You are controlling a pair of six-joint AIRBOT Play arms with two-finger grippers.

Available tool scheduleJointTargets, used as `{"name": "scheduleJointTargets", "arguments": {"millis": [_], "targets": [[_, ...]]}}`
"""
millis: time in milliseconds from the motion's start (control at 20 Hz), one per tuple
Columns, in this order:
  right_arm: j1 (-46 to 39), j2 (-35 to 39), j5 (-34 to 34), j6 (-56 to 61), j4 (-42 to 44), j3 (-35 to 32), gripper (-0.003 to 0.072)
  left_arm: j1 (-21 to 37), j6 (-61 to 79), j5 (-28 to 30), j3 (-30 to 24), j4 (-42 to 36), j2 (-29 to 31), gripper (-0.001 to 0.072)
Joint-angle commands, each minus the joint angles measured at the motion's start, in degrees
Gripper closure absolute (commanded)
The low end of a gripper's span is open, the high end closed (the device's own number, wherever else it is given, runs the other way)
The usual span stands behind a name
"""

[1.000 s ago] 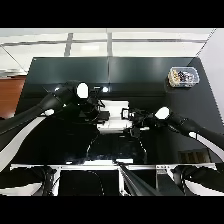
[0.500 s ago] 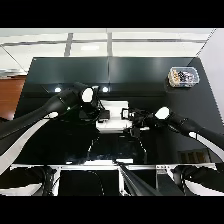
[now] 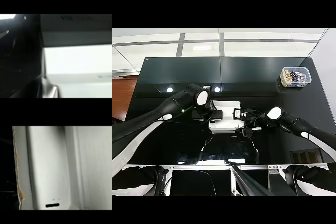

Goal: Fold the box and place the chain.

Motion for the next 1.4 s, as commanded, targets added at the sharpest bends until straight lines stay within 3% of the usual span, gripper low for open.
{"name": "scheduleJointTargets", "arguments": {"millis": [0, 250, 1150, 1200, 1250, 1350], "targets": [[0.02, -0.02, 0.02, 0.02, 0.02, 0.02, 0.0631, -2.05, -0.31, 1.18, 0.04, 1.09, -0.02, 0.0546], [0.02, -0.02, 0.02, 0.02, 0.02, 0.02, 0.0631, -2.03, -3.04, 0.02, 0.04, 5.01, -0.52, 0.0546], [0.02, -0.02, 0.02, 0.02, 0.02, 0.02, 0.0631, -2.16, -4.83, 1.79, 0.04, 2.29, -3.67, 0.0548], [0.02, -0.02, 0.02, 0.02, 0.02, 0.02, 0.0631, -2.16, -6.08, 1.77, 0.04, 2.34, -3.69, 0.0593], [0.02, -0.02, 0.02, 0.02, 0.02, 0.02, 0.0631, -2.16, -6.08, 1.84, 0.07, 2.32, -3.67, 0.0684], [0.02, -0.02, 0.02, 0.02, 0.02, 0.02, 0.0631, -2.14, -6.08, 1.66, 0.07, 2.25, -3.67, 0.0685]]}}
